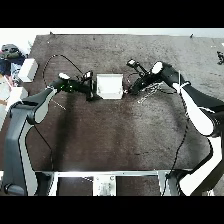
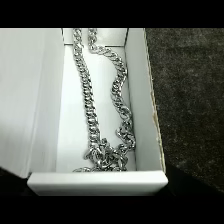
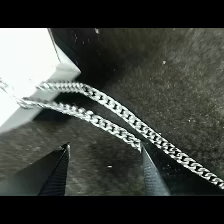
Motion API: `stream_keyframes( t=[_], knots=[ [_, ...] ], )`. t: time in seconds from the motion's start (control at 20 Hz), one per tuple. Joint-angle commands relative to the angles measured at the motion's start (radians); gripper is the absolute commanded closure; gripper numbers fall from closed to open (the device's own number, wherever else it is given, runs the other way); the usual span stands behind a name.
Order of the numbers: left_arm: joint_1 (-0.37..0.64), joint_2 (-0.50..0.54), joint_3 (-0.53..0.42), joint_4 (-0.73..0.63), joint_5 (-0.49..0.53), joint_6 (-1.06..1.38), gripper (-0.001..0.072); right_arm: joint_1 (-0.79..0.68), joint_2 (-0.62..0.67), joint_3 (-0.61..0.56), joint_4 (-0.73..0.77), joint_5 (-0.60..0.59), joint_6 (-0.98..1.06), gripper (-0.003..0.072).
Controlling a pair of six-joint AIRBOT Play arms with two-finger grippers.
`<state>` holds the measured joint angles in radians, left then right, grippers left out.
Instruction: Fold the box and place the chain.
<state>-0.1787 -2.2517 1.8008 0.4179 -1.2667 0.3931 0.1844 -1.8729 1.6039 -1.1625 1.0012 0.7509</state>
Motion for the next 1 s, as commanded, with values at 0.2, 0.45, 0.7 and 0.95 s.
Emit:
stream_keyframes(
  t=[0.2,0.45,0.7,0.95],
  knots=[
    [0.0,0.0,0.0,0.0,0.001,0.0,0.0304,-0.029,-0.016,0.013,-0.144,-0.057,-0.023,0.018],
    [0.0,0.0,0.0,0.0,0.001,0.0,0.0304,-0.07,-0.021,0.013,-0.139,-0.047,-0.099,0.018],
    [0.0,0.0,0.0,0.0,0.001,0.0,0.0304,-0.07,-0.083,0.047,-0.135,-0.006,-0.175,0.0233],
    [0.0,0.0,0.0,0.0,0.001,0.0,0.0305,-0.07,-0.088,0.05,-0.132,0.017,-0.211,0.0675]
  ],
)
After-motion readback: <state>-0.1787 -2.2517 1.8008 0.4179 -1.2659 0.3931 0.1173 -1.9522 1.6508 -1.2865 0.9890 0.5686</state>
